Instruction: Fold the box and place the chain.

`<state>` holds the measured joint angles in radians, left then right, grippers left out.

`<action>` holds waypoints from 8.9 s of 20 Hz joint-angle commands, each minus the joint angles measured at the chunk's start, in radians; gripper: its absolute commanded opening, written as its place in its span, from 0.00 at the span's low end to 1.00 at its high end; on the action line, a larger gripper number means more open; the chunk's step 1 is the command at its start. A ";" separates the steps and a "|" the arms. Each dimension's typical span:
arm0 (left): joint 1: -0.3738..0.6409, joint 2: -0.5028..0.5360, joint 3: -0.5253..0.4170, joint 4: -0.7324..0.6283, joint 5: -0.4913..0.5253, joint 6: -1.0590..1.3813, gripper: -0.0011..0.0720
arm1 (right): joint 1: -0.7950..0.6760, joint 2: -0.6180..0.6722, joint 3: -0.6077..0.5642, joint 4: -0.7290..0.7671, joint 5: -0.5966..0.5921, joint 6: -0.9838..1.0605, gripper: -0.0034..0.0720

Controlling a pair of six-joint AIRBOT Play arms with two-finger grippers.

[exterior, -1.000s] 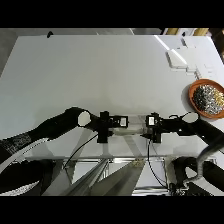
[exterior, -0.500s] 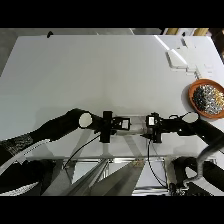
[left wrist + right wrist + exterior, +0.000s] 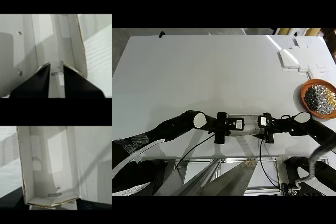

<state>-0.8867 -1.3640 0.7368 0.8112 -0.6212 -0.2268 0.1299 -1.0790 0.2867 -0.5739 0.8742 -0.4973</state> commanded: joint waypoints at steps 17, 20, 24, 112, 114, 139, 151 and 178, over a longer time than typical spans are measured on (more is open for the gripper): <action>0.029 0.132 0.000 0.135 -0.060 -0.450 0.18 | 0.000 0.001 0.000 0.003 0.001 0.002 0.65; 0.075 0.206 0.000 0.243 -0.087 -0.726 0.10 | 0.000 0.001 0.000 0.003 0.001 0.002 0.65; 0.155 0.287 0.000 0.378 -0.193 -1.070 0.02 | 0.000 0.001 0.000 0.003 0.001 0.002 0.65; -0.101 -0.156 0.405 0.540 -0.441 -2.126 0.54 | 0.000 0.003 0.000 -0.005 0.004 0.002 0.65; -0.113 -0.198 0.461 0.589 -0.514 -2.191 0.51 | 0.000 0.003 0.000 -0.005 0.004 0.002 0.65; -0.171 -0.372 0.628 0.687 -0.671 -2.462 0.02 | 0.000 0.003 0.000 -0.005 0.004 0.002 0.65; -0.142 -0.343 0.620 0.697 -0.695 -2.286 0.22 | 0.000 0.003 0.000 -0.005 0.005 0.002 0.65; -0.008 0.042 0.451 0.644 -0.756 -1.322 0.98 | 0.000 0.003 0.000 -0.005 0.005 0.002 0.65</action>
<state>-0.9215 -1.4265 1.2579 1.4891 -1.3712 -1.8717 0.1299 -1.0771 0.2874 -0.5789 0.8776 -0.4957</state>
